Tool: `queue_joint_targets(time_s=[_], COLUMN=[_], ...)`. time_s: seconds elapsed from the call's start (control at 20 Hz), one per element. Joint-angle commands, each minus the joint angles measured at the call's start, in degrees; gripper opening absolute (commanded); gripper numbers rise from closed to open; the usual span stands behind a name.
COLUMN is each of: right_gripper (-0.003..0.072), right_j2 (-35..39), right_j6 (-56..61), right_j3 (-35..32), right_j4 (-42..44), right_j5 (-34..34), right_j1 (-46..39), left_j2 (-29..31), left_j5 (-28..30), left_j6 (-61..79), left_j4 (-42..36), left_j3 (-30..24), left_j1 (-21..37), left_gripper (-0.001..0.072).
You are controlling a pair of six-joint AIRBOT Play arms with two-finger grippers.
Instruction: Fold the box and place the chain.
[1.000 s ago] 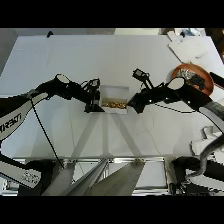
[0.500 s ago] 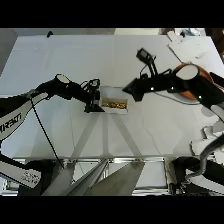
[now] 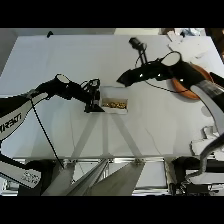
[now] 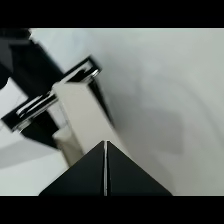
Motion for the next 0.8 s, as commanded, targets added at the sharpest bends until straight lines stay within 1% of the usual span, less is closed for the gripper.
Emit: queue_joint_targets(time_s=[0.0, 0.1, 0.2, 0.25, 0.3, 0.35, 0.4, 0.5, 0.55, 0.6, 0.65, 0.75], right_gripper=[0.0008, 0.0008, 0.001, 0.0015, 0.0064, 0.0165, 0.0207, 0.0208, 0.0243, 0.0331, 0.0353, 0.0353], right_j2=[-3.3, -3.3, -3.1, -2.9, -2.7, -2.3, -1.9, -1.4, -1.3, -1.1, -0.7, 0.7], right_j6=[0.2, -1.3, -1.9, -1.9, -1.9, -1.9, -1.8, -1.6, -1.7, -1.7, -1.7, -1.7], right_j3=[1.1, 1.1, 1.0, 1.0, 1.0, 1.0, 1.0, 1.0, 1.0, 1.0, 1.0, 1.0], right_j4=[-0.3, -1.0, -4.9, -7.8, -10.9, -15.0, -18.9, -23.9, -24.9, -25.2, -25.2, -25.2], right_j5=[7.1, 9.2, 9.9, 9.0, 7.5, 5.4, 3.2, -0.3, -1.1, -1.6, -2.1, -4.2], right_j1=[2.3, 3.5, 5.2, 6.3, 7.3, 8.6, 9.7, 11.2, 11.7, 12.2, 12.6, 13.3], left_j2=[0.0, 0.0, 0.0, 0.0, 0.0, 0.0, 0.0, 0.0, 0.0, 0.0, 0.0, 0.0], left_j5=[0.0, 0.0, 0.0, 0.0, 0.0, 0.0, 0.0, 0.0, 0.0, 0.0, 0.0, 0.0], left_j6=[0.0, 0.0, 0.0, 0.0, 0.0, 0.0, 0.0, 0.0, 0.0, 0.0, 0.0, 0.0], left_j4=[0.0, 0.0, 0.0, 0.0, 0.0, 0.0, 0.0, 0.0, 0.0, 0.0, 0.0, 0.0], left_j3=[0.0, 0.0, 0.0, 0.0, 0.0, 0.0, 0.0, 0.0, 0.0, 0.0, 0.0, 0.0], left_j1=[0.0, 0.0, 0.0, 0.0, 0.0, 0.0, 0.0, 0.0, 0.0, 0.0, 0.0, 0.0], left_gripper=[0.0396, 0.0396, 0.0396, 0.0396, 0.0396, 0.0396, 0.0396, 0.0396, 0.0396, 0.0396, 0.0396, 0.0396])
